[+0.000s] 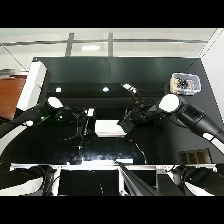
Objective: Fold the box and place the chain.
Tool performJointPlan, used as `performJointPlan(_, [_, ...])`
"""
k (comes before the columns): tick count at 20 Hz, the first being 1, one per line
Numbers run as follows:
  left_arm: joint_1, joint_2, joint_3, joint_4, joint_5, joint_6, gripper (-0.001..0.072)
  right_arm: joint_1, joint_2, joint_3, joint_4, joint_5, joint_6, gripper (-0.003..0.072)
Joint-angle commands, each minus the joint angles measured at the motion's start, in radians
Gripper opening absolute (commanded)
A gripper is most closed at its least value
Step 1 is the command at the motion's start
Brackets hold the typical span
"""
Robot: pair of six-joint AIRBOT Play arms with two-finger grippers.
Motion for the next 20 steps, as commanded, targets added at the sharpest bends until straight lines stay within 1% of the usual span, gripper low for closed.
performJointPlan(1, [0.000, 0.000, 0.000, 0.000, 0.000, -0.001, 0.0459, -0.014, -0.029, -0.063, 0.222, -0.071, 0.090, 0.0022])
performJointPlan(4, [0.000, 0.000, 0.000, 0.000, 0.000, -0.001, 0.0459, -0.013, -0.108, -0.062, 0.278, -0.078, 0.092, 0.0022])
performJointPlan(8, [0.000, 0.000, 0.000, -0.001, 0.001, -0.002, 0.0459, 0.016, -0.178, -0.064, 0.275, -0.055, 0.105, 0.0022])
performJointPlan(11, [0.000, 0.000, 0.000, -0.001, 0.001, -0.002, 0.0459, 0.032, -0.194, -0.064, 0.208, -0.077, 0.146, 0.0022])
performJointPlan(14, [0.000, 0.000, 0.000, -0.001, 0.001, -0.002, 0.0459, 0.031, -0.195, -0.064, 0.182, -0.097, 0.155, 0.0023])
performJointPlan(17, [0.000, 0.000, 0.000, -0.001, 0.001, -0.002, 0.0459, 0.032, -0.195, -0.064, 0.105, -0.105, 0.228, 0.0022])
performJointPlan(20, [0.000, 0.000, 0.000, -0.001, 0.001, -0.002, 0.0459, 0.031, -0.192, -0.063, 0.112, -0.098, 0.223, 0.0023])
